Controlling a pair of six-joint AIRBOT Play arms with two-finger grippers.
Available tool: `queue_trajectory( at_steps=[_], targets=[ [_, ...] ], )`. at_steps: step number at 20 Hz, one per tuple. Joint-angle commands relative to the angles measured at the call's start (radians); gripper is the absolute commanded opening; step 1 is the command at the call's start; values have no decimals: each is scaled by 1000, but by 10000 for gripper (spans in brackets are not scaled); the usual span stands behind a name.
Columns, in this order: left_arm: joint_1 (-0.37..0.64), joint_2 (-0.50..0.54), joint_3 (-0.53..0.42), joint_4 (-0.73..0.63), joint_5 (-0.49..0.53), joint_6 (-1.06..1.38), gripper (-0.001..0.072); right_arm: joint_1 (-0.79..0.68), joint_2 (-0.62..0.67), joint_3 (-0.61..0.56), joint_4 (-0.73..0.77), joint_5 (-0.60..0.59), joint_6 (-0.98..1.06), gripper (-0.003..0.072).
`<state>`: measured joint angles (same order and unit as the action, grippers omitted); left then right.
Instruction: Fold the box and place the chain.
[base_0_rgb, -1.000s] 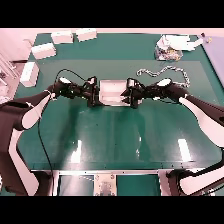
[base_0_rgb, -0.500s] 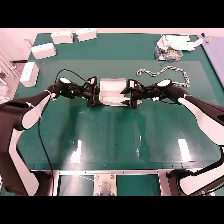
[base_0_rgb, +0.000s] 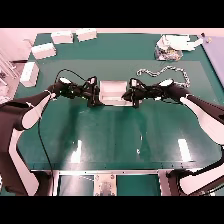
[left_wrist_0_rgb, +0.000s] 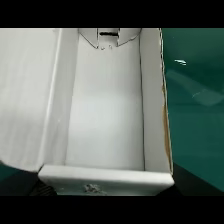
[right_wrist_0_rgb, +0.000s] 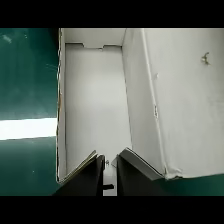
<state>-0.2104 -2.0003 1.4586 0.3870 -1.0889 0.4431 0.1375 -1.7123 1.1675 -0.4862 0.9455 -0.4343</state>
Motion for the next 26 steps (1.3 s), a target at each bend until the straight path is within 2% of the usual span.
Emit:
queue_trajectory(
  at_steps=[1,2,7,10,13,16,18,21,23,26],
  targets=[
    [0,0,0,1,-1,3,353,-19,10,1,-16,13,35,40],
    [0,0,0,1,-1,3,353,-24,17,1,-26,13,48,8],
    [0,0,0,1,-1,2,353,-36,97,1,-164,14,177,8],
    [0,0,0,1,0,3,353,-49,192,1,-169,11,283,7],
    [0,0,0,1,0,3,353,-99,298,1,-181,-15,562,6],
    [0,0,0,1,0,3,353,-203,356,0,-215,20,964,6],
    [0,0,0,1,0,3,353,-290,346,-6,-251,121,1192,5],
    [0,0,0,1,0,3,353,-373,280,-11,-249,279,1355,5],
    [0,0,0,0,0,3,353,-385,219,-11,-247,309,1426,5],
    [0,0,0,0,0,3,353,-356,131,-11,-218,296,1429,4]
  ],
)
